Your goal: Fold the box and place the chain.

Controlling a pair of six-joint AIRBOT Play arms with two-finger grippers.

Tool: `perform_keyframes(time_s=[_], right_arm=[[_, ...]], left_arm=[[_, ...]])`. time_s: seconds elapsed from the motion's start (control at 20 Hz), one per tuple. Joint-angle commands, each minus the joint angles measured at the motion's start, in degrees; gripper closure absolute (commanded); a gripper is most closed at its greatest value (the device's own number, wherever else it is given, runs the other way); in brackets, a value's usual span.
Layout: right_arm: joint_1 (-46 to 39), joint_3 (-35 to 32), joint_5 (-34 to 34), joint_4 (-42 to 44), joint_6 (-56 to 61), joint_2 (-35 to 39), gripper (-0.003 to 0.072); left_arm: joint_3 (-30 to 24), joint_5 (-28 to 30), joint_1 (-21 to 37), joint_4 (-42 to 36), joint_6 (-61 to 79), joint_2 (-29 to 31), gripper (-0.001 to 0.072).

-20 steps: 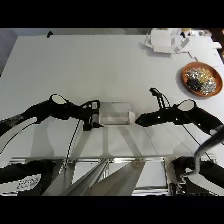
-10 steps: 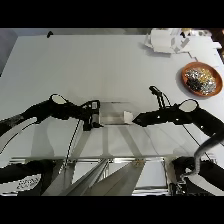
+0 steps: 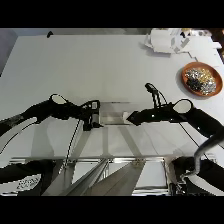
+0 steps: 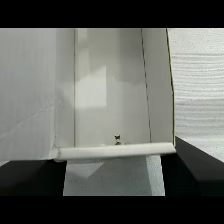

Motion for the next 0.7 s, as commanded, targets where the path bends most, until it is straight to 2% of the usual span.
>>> perform_keyframes(time_s=[0.0, 0.3, 0.65], right_arm=[[3.5, 2.8, -4.0, -10.6, 12.2, -0.3, 0.0196], [8.5, 3.6, -6.4, -18.4, 25.9, -0.3, 0.0196], [11.2, 4.2, -8.5, -18.4, 31.7, -0.3, 0.0196]], left_arm=[[0.0, 0.0, 0.0, 0.0, 0.0, 0.1, 0.0499], [0.0, 0.0, 0.0, 0.0, 0.0, 0.1, 0.0499], [0.0, 0.0, 0.0, 0.0, 0.0, 0.1, 0.0499]])
